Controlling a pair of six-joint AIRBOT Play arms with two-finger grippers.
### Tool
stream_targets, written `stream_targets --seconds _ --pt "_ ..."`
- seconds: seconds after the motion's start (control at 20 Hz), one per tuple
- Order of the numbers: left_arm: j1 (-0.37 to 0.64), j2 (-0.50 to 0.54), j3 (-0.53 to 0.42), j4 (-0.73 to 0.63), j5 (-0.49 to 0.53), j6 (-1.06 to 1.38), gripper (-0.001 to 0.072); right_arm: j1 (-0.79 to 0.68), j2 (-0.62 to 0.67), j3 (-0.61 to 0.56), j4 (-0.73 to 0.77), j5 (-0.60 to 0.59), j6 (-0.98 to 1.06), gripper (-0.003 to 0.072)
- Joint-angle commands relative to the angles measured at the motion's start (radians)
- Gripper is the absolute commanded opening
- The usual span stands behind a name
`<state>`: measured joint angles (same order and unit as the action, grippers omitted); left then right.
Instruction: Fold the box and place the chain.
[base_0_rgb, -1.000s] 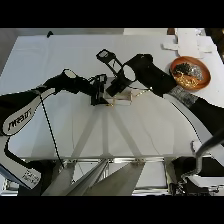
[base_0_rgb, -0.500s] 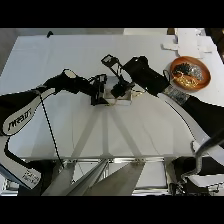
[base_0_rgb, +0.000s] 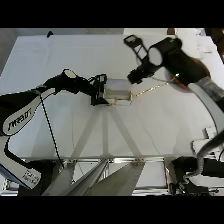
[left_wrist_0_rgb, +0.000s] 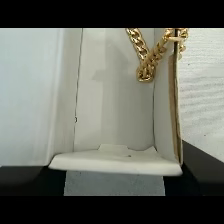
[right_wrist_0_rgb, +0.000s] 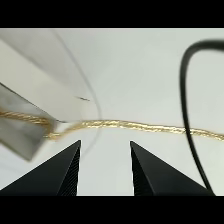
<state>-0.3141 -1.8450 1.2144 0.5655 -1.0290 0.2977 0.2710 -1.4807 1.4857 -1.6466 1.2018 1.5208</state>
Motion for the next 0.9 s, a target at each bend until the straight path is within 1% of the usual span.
stream_targets --seconds 0.0,0.15,0.2,0.25,0.3,0.45,0.5,0.55,0.65,0.85 --pt "0.001 0.000 0.000 0.000 0.000 0.000 0.0275 -0.166 0.040 0.001 -0.016 -0.003 -0.037 0.0352" --pt "0.001 0.000 0.000 0.000 0.000 0.000 0.0275 -0.327 0.032 0.001 -0.018 -0.063 -0.038 0.0355" --pt "0.001 0.000 0.000 0.000 0.000 0.000 0.0275 -0.377 0.026 0.001 -0.017 -0.079 -0.038 0.0384" --pt "0.001 0.000 0.000 0.000 0.000 0.000 0.0275 -0.428 0.015 0.001 -0.017 -0.090 -0.043 0.0499" --pt "0.001 0.000 0.000 0.000 0.000 0.000 0.0275 -0.474 0.000 0.001 -0.016 -0.092 -0.061 0.0542" --pt "0.001 0.000 0.000 0.000 0.000 0.000 0.0275 -0.595 -0.071 0.001 0.024 -0.086 -0.064 0.0578" --pt "0.001 0.000 0.000 0.000 0.000 0.000 0.0275 -0.624 -0.098 0.001 0.042 -0.089 -0.064 0.0618" --pt "0.001 0.000 0.000 0.000 0.000 0.000 0.0275 -0.648 -0.127 0.001 0.048 -0.092 -0.064 0.0624" --pt "0.001 0.000 0.000 0.000 0.000 0.000 0.0275 -0.685 -0.178 0.001 0.046 -0.101 -0.064 0.0672" --pt "0.001 0.000 0.000 0.000 0.000 0.000 0.0275 -0.732 -0.261 0.001 0.032 -0.127 -0.021 0.0684"
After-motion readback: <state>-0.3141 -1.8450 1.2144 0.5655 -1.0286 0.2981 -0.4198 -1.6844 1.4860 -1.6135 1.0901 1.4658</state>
